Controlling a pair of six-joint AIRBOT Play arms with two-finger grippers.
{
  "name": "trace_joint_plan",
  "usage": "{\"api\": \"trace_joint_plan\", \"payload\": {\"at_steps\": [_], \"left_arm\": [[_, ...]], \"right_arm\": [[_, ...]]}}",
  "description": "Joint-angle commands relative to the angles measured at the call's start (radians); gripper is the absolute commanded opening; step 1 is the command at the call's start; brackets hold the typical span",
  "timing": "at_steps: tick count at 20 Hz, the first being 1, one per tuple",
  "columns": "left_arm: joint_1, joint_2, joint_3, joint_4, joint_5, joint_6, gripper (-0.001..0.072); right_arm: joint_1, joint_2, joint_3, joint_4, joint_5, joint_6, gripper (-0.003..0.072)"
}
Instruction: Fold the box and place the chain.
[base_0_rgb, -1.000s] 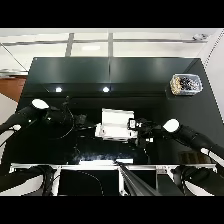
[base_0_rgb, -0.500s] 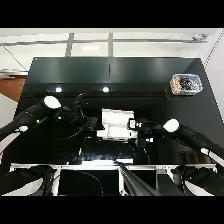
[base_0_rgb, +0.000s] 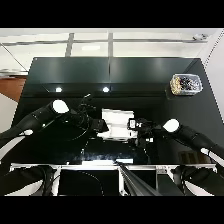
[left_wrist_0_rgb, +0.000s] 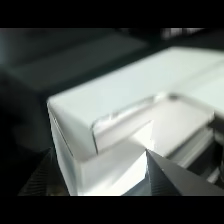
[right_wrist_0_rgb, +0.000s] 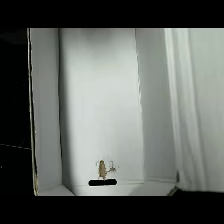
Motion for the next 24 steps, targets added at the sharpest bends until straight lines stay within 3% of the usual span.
{"api": "trace_joint_plan", "payload": {"at_steps": [1,13,22,24], "left_arm": [[-0.059,0.001,0.001,0.031,0.101,-0.099,0.0696],[-0.066,-0.001,0.003,0.073,0.069,-0.149,0.0695],[-0.076,-0.001,0.043,0.227,0.063,-0.28,0.0691],[-0.112,-0.001,0.071,0.348,0.048,-0.402,0.0674]], "right_arm": [[0.0,0.0,0.0,0.0,0.0,0.0,0.0411],[0.0,0.0,0.0,0.0,0.0,0.0,0.0411],[0.0,0.0,0.0,0.0,0.0,0.0,0.0411],[0.0,0.0,0.0,0.0,0.0,0.0,0.0411]]}}
